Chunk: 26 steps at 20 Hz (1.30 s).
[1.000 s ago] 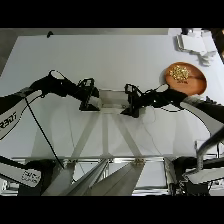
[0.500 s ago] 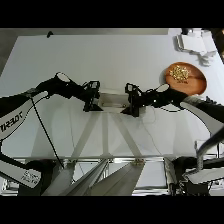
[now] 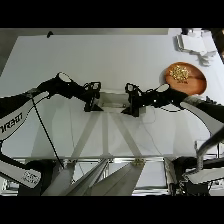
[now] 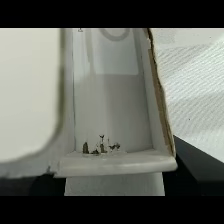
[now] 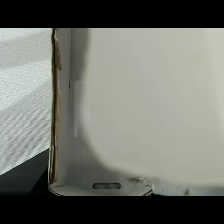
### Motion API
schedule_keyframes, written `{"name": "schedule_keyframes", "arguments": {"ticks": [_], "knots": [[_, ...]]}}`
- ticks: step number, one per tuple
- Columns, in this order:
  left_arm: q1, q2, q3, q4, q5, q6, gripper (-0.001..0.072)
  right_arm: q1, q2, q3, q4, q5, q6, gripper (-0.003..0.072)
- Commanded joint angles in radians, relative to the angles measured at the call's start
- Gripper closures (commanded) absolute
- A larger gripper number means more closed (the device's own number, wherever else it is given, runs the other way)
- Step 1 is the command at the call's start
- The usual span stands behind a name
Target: Fold the box and place the chain.
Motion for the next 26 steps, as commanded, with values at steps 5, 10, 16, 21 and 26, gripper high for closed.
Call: {"name": "schedule_keyframes", "arguments": {"ticks": [5, 10, 16, 21, 26], "knots": [[-0.001, 0.0, 0.0, 0.004, 0.003, 0.0, 0.045, 0.0, 0.0, 0.0, 0.0, 0.001, 0.001, 0.0288], [-0.001, -0.001, 0.0, 0.004, 0.003, 0.0, 0.045, -0.001, 0.002, 0.0, -0.029, -0.004, 0.001, 0.0021], [-0.001, -0.001, 0.0, 0.004, 0.003, 0.0, 0.045, -0.001, 0.111, 0.0, -0.269, -0.006, 0.123, 0.0028], [-0.001, -0.001, 0.0, 0.004, 0.003, 0.0, 0.045, -0.003, 0.267, 0.0, -0.418, -0.004, 0.298, 0.0043], [-0.001, -0.001, 0.0, 0.002, 0.003, 0.0, 0.045, -0.003, 0.404, 0.0, -0.597, 0.083, 0.55, 0.0366]]}}
